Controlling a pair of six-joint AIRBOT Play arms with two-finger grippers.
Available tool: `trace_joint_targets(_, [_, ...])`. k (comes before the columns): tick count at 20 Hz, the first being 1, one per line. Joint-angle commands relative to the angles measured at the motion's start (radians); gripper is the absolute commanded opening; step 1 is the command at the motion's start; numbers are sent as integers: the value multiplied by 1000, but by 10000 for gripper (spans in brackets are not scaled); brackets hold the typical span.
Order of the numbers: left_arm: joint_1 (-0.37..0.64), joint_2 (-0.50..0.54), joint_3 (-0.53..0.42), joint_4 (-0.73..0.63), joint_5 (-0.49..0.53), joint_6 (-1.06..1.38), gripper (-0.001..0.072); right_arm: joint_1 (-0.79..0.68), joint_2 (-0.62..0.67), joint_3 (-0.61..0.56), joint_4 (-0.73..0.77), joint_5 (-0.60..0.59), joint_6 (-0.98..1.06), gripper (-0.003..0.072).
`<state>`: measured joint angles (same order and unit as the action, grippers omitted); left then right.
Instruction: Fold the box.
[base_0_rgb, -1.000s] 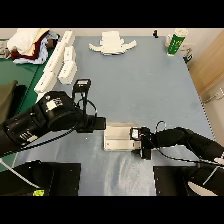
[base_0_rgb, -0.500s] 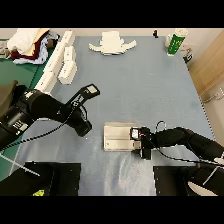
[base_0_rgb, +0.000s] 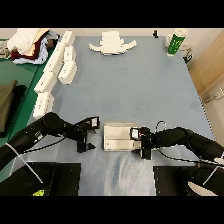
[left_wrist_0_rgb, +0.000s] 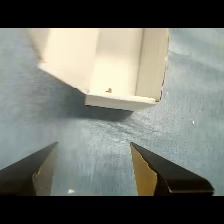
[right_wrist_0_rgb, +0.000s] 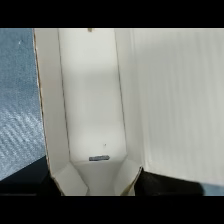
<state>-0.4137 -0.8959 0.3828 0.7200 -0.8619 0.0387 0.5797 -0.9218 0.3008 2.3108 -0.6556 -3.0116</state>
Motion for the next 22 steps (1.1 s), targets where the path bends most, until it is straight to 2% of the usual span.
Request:
trace_joint_targets(1, [-63, -79, -46, -136, 84, 208, 687, 0, 0, -1, 0, 0, 0, 517])
trace_joint_targets(4, [-127, -111, -46, -250, 158, 239, 687, 0, 0, -1, 0, 0, 0, 517])
trace_joint_targets(6, [-148, -114, -45, -283, 171, 241, 687, 0, 0, -1, 0, 0, 0, 517])
trace_joint_targets(10, [-152, -115, -45, -299, 208, 241, 687, 0, 0, -1, 0, 0, 0, 517])
trace_joint_targets(15, [-154, -128, -46, -312, 206, 242, 687, 0, 0, -1, 0, 0, 0, 517])
trace_joint_targets(22, [-195, -137, -41, -262, 210, 237, 686, 0, 0, -1, 0, 0, 0, 517])
